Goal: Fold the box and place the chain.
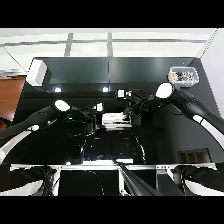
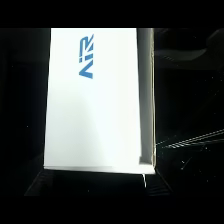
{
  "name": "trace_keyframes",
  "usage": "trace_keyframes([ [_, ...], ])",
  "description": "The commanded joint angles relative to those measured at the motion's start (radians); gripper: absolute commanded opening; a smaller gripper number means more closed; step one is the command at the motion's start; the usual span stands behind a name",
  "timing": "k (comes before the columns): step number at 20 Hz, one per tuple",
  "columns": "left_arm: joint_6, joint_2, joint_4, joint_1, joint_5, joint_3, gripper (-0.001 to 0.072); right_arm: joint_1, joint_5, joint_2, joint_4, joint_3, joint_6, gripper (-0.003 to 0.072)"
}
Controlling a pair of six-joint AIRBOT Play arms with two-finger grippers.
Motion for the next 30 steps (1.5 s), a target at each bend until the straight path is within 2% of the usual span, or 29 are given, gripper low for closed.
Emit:
trace_keyframes([
  [1,0.001,0.0,0.0,0.0,0.0,0.0,0.0398,0.002,0.0,-0.001,-0.01,0.0,0.003,0.0198],
  [4,0.001,0.0,0.0,-0.001,0.0,0.0,0.0398,0.009,0.01,-0.001,-0.019,0.0,0.003,0.0211],
  [5,0.001,0.0,0.0,0.0,0.0,0.0,0.0398,0.014,0.008,-0.001,-0.02,0.0,0.003,0.0277],
  [18,0.001,0.0,0.0,0.0,0.0,0.0,0.0398,0.034,0.013,-0.001,-0.072,0.0,0.015,0.0279],
  [20,0.001,0.0,0.0,0.0,0.0,0.0,0.0398,0.034,0.013,-0.001,-0.073,0.0,0.018,0.0386],
  [30,0.001,0.0,0.0,0.0,0.0,0.0,0.0398,0.034,0.031,0.008,-0.084,0.005,0.074,0.0373],
])
